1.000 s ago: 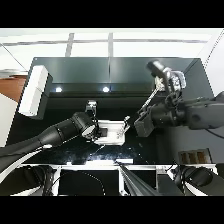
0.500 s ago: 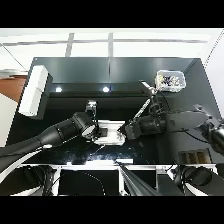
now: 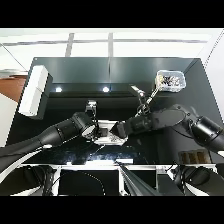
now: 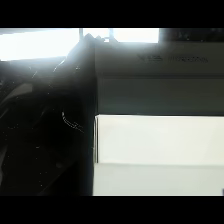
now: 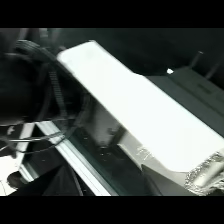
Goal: Fold the box and place the chain.
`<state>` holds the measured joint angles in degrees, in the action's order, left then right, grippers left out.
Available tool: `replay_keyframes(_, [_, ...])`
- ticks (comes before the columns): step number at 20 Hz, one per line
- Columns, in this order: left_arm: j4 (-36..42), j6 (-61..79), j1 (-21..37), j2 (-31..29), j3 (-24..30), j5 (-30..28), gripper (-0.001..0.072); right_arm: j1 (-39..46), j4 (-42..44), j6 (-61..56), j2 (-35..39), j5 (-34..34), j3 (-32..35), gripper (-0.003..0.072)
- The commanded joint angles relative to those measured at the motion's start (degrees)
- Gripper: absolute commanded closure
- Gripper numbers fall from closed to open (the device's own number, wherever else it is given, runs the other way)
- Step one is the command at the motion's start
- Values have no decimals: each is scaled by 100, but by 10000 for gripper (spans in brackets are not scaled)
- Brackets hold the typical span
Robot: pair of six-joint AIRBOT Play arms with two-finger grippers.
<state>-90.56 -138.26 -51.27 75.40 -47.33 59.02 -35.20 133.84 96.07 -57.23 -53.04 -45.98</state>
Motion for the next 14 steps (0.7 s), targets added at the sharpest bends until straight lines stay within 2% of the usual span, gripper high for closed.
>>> replay_keyframes(1, [0,2,-2,2,2,2,679,737,-415,85,9,-778,-61,98])
replay_keyframes(3, [0,2,-2,2,2,0,679,1384,-1051,94,151,-1078,-61,98])
replay_keyframes(5, [0,2,-2,2,2,0,679,2004,-1943,17,177,-1034,-48,98])
replay_keyframes(7, [0,2,-2,2,2,0,679,2426,-2942,-621,138,-413,33,93])
replay_keyframes(8, [2,2,-2,2,2,0,679,2586,-3202,-697,42,-50,39,-34])
replay_keyframes(11, [2,4,-2,2,2,9,679,2734,-3220,-933,-553,1091,24,-34])
replay_keyframes(14, [17,2,-2,2,2,13,679,2732,-3427,-2218,-1478,2094,-348,-31])
